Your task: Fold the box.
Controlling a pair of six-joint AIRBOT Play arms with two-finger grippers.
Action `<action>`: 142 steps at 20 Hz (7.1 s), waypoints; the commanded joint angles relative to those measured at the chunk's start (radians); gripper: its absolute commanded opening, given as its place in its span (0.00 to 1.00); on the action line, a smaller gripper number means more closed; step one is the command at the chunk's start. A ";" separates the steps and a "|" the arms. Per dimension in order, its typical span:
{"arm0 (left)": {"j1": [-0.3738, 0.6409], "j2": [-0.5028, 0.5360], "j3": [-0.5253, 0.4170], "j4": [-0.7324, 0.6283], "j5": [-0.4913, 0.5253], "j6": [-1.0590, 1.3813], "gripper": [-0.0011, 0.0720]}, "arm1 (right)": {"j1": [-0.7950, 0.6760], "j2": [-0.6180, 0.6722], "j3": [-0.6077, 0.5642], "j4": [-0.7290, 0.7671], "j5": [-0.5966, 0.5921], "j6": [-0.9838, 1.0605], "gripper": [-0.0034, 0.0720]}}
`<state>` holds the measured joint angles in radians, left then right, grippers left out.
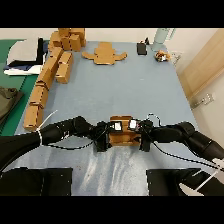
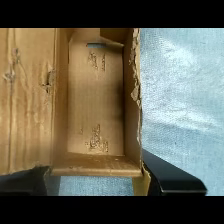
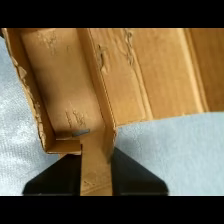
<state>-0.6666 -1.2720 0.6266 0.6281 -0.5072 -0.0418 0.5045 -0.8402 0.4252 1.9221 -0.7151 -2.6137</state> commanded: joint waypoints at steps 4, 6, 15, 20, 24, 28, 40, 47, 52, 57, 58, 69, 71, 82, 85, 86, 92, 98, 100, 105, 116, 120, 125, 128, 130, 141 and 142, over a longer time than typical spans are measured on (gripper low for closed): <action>-0.001 0.000 0.000 0.000 0.000 0.000 0.66 | 0.029 -0.005 -0.001 0.054 -0.001 -0.024 0.24; -0.001 0.000 0.000 0.000 0.001 0.000 0.66 | 0.040 -0.008 -0.001 0.064 0.001 -0.024 0.24; -0.001 0.000 0.000 0.000 0.000 0.000 0.66 | 0.078 -0.058 0.000 0.075 0.038 -0.024 0.75; -0.001 0.000 0.000 0.000 0.000 0.000 0.66 | 0.078 -0.059 0.000 0.073 0.038 -0.024 0.75; -0.001 0.000 0.000 0.000 0.000 0.000 0.66 | 0.077 -0.051 0.000 0.026 0.016 -0.013 0.65; -0.001 0.000 0.000 0.000 0.000 0.000 0.66 | 0.077 0.026 0.060 -0.499 -0.218 0.535 0.05; -0.001 0.000 0.000 0.000 0.001 0.000 0.66 | -0.179 0.029 0.032 -0.240 -0.337 1.206 0.05; -0.001 0.000 0.000 0.000 0.001 0.000 0.66 | -0.178 -0.058 0.031 0.016 -0.280 0.995 0.05; -0.001 0.000 0.000 0.000 0.000 0.000 0.66 | -0.179 -0.057 0.031 0.066 -0.265 0.916 0.05; -0.001 0.000 0.000 0.000 0.000 0.000 0.66 | -0.179 -0.047 0.065 0.040 -0.285 0.911 0.05; -0.001 0.000 0.000 0.000 0.001 0.000 0.66 | -0.179 -0.043 0.069 0.025 -0.284 0.912 0.05; -0.001 0.000 0.000 0.000 0.000 0.000 0.66 | -0.178 -0.037 0.100 0.194 -0.288 0.911 0.50; -0.001 0.000 0.000 0.000 0.001 0.000 0.66 | -0.179 -0.038 0.122 0.194 -0.290 0.912 0.50; -0.001 0.000 0.000 0.000 0.001 0.000 0.66 | -0.134 -0.073 0.134 0.186 -0.262 0.922 0.63; -0.001 0.000 0.000 0.000 0.001 0.000 0.66 | -0.090 -0.116 0.150 0.151 -0.225 0.971 0.67; -0.001 0.000 0.000 0.000 0.001 0.000 0.66 | -0.072 -0.131 0.164 0.122 -0.225 1.009 0.67; -0.001 0.000 0.000 0.000 0.001 0.000 0.66 | 0.117 -0.219 0.265 -0.172 -0.262 1.314 0.67; -0.001 0.000 0.000 0.000 0.001 0.000 0.66 | 0.270 -0.273 0.360 -0.317 -0.340 1.611 0.67; -0.001 0.000 0.000 0.000 0.001 0.000 0.66 | 0.312 -0.302 0.380 -0.344 -0.355 1.724 0.67; -0.001 0.000 0.000 0.000 0.002 0.000 0.66 | 0.395 -0.425 0.480 -0.393 -0.454 1.942 0.66; -0.001 0.000 0.000 0.000 0.002 0.000 0.66 | 0.394 -0.461 0.500 -0.547 -0.609 2.029 0.05; -0.001 0.000 0.000 0.000 0.002 0.000 0.66 | 0.394 -0.454 0.500 -0.544 -0.611 2.024 0.55; -0.001 0.000 0.000 0.000 0.001 0.000 0.66 | 0.394 -0.417 0.500 -0.523 -0.610 2.018 0.55; -0.001 0.000 0.000 0.000 0.001 0.000 0.66 | 0.394 -0.412 0.500 -0.481 -0.605 2.003 0.55; -0.001 0.000 0.000 0.000 0.002 0.000 0.66 | 0.394 -0.420 0.500 -0.481 -0.573 2.002 0.55; -0.001 0.000 0.000 0.000 0.002 0.000 0.66 | 0.392 -0.505 0.498 -0.487 -0.558 1.971 0.09; -0.001 0.000 0.000 0.000 0.002 0.000 0.66 | 0.392 -0.505 0.498 -0.487 -0.558 1.966 0.05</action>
<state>-0.6670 -1.2720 0.6262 0.6285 -0.5064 -0.0425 0.8959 -1.3342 0.9237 1.4353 -1.2732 -0.6304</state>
